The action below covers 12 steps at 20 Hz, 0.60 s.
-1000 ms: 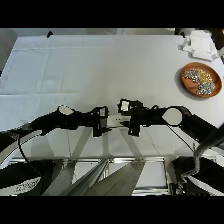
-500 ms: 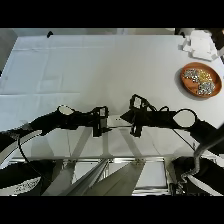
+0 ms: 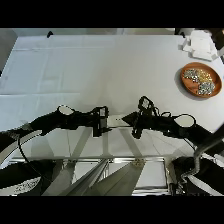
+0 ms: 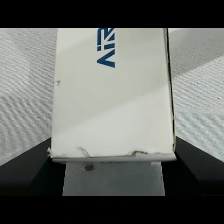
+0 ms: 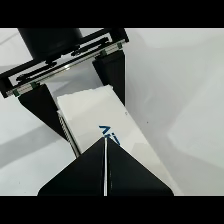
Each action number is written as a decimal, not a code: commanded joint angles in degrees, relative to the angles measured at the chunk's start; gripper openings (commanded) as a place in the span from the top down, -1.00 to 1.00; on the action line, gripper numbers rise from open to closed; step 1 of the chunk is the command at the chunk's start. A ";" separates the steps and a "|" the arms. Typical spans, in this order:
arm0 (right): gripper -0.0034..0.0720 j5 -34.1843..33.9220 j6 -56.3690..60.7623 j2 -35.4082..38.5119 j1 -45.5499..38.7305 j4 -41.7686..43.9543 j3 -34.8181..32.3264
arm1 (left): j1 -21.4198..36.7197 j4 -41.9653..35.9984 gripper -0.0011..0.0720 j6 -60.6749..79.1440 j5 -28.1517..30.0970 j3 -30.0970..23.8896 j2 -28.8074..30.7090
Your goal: Fold the box and place the chain.
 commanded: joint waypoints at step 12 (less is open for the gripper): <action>0.89 2.05 -6.21 -7.06 -0.11 3.67 -3.89 | 0.02 0.00 0.23 0.00 0.02 0.02 0.02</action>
